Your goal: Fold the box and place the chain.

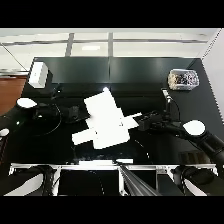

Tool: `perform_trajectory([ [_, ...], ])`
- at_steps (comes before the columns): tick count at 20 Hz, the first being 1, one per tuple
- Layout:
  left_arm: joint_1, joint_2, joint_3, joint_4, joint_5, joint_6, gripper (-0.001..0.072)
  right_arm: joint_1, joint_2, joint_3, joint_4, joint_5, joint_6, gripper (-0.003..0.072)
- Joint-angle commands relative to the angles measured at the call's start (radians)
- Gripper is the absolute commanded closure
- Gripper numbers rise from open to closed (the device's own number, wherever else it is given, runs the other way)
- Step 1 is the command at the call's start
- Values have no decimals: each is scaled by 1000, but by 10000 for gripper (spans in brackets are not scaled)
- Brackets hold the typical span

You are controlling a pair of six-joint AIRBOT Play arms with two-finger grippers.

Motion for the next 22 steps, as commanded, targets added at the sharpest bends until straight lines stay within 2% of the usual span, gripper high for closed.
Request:
perform_trajectory([
  [1, -2, -119, 8, -65, -55, 101, 13, 12, 0, -1, -36, -11, 8, 670],
  [6, -18, -217, 26, -167, -66, 285, 13, 12, 0, -1, -41, -11, 31, 670],
  [10, -20, -319, 97, -151, -262, 512, 14, 12, 0, -1, -45, 7, 34, 670],
  [11, -26, -344, 126, -138, -315, 550, 47, 12, 0, -1, -45, 7, 34, 670],
  [13, -42, -380, 188, -75, -373, 589, 250, 12, 0, -1, -45, 8, 36, 670],
  [15, -63, -391, 231, -58, -390, 587, 276, 12, 0, -1, -46, 19, 40, 669],
  [17, -81, -393, 267, -6, -389, 613, 446, 12, 0, -1, -49, 28, 48, 670],
  [18, -85, -397, 283, 16, -387, 614, 466, 12, 0, -1, -49, 27, 53, 670],
  [19, -87, -402, 294, 20, -386, 614, 598, 12, 0, -1, -49, 27, 52, 670],
  [20, -88, -412, 306, 18, -385, 614, 616, 12, 0, -1, -50, 29, 52, 670],
  [21, -92, -427, 320, 13, -385, 614, 685, 12, 0, -1, -54, 33, 52, 669],
  [22, -95, -439, 332, 4, -388, 613, 683, 11, 0, -1, -60, 42, 53, 669],
])
